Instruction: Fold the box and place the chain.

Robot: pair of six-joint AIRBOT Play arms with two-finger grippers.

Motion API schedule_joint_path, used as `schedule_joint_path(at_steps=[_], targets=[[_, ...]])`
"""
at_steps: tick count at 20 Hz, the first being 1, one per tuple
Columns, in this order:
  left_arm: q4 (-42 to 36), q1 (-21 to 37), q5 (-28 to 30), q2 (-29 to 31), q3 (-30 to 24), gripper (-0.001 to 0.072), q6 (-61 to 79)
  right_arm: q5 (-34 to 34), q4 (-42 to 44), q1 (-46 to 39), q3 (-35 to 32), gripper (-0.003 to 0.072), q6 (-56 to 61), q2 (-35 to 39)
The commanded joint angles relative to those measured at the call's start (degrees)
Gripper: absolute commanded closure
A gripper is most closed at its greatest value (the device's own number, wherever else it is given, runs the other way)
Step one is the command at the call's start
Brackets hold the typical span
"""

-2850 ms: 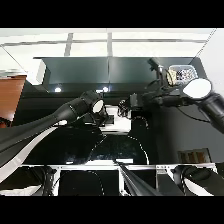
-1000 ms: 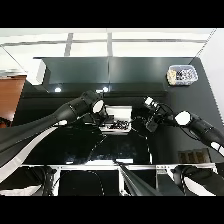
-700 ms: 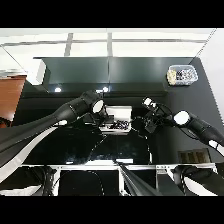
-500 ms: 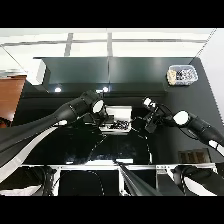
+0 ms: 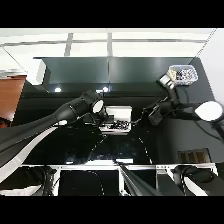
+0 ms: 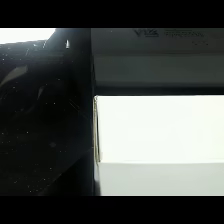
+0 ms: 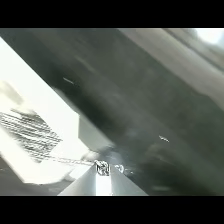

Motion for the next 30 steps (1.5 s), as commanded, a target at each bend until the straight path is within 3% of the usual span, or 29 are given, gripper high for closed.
schedule_joint_path(at_steps=[1,5,8,12,14,17,18,19,20,23,27,30], targets=[[0.0,0.0,0.07,-0.04,0.02,0.0683,0.0,12.74,10.19,-0.17,9.27,0.067,6.12,2.58],[0.0,-0.02,0.07,-0.04,0.02,0.0682,0.02,10.01,22.88,-0.15,14.49,0.067,6.05,2.58],[0.0,0.0,0.11,-0.04,0.02,0.0682,0.0,6.93,23.91,1.36,13.57,0.067,6.4,1.68],[0.0,-0.02,0.07,-0.04,0.02,0.0682,0.0,3.82,23.3,6.23,3.74,0.067,7.58,-1.16],[0.0,-0.02,0.09,-0.04,0.02,0.0683,0.0,-1.09,23.28,9.38,-2.19,0.0669,7.58,-2.95],[0.0,-0.02,0.11,-0.04,0.02,0.0682,0.0,-6.47,23.32,11.32,-5.51,0.0666,9.35,-6.43],[0.0,-0.02,0.26,-0.04,0.02,0.0682,0.0,-7.45,23.32,11.32,-5.51,0.0637,9.35,-6.93],[0.0,-0.02,0.42,-0.04,0.02,0.0683,0.0,-8.9,23.32,11.32,-5.51,0.047,9.35,-6.97],[0.0,-0.02,0.46,-0.04,0.02,0.0683,0.0,-9.9,23.41,11.26,-5.51,0.0438,9.38,-6.97],[0.0,-0.02,0.46,-0.04,0.02,0.0682,0.0,-6.32,21.24,7.96,-5.29,0.0438,9.29,-6.56],[-0.04,-0.02,0.98,-0.33,0.02,0.0683,-0.15,0.76,12.44,-4.39,-5.22,0.044,9.31,-5.62],[-0.02,-0.04,0.85,-1.46,0.02,0.0682,0.04,0.7,12.41,-9.05,-5.22,0.0439,9.27,-5.62]])
